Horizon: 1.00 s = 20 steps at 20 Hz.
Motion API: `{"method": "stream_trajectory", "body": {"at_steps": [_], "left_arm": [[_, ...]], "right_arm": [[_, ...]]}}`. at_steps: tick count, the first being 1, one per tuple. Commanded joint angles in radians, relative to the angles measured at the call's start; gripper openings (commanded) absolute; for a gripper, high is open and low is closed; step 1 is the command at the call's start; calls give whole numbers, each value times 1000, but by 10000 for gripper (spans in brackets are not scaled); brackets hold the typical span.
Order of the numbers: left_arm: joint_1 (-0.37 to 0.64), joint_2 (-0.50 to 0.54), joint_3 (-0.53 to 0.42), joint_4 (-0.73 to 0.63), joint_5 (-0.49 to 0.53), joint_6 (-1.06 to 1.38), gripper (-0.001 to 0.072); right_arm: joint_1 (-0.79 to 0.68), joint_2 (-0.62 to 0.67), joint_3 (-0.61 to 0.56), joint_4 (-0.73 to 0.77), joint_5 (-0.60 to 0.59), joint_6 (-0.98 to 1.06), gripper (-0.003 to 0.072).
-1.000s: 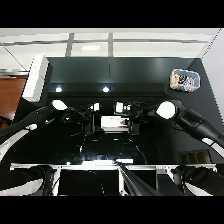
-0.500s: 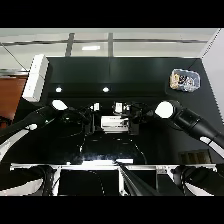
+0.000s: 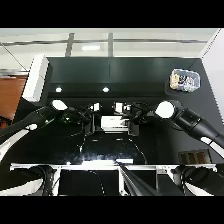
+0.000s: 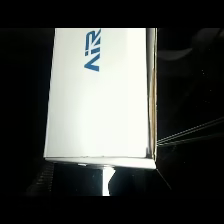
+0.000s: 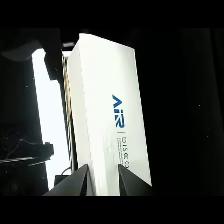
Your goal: Fold the box and place the chain.
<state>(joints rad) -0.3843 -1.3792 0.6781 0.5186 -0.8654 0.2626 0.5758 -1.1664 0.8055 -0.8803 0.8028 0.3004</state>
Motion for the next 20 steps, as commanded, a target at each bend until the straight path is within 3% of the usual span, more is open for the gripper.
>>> {"method": "stream_trajectory", "body": {"at_steps": [1,20], "left_arm": [[0,-1,0,0,0,-1,478],[0,-1,0,0,0,-1,478]], "right_arm": [[0,3,0,1,5,11,200],[-2,-14,0,-7,42,62,201]]}}
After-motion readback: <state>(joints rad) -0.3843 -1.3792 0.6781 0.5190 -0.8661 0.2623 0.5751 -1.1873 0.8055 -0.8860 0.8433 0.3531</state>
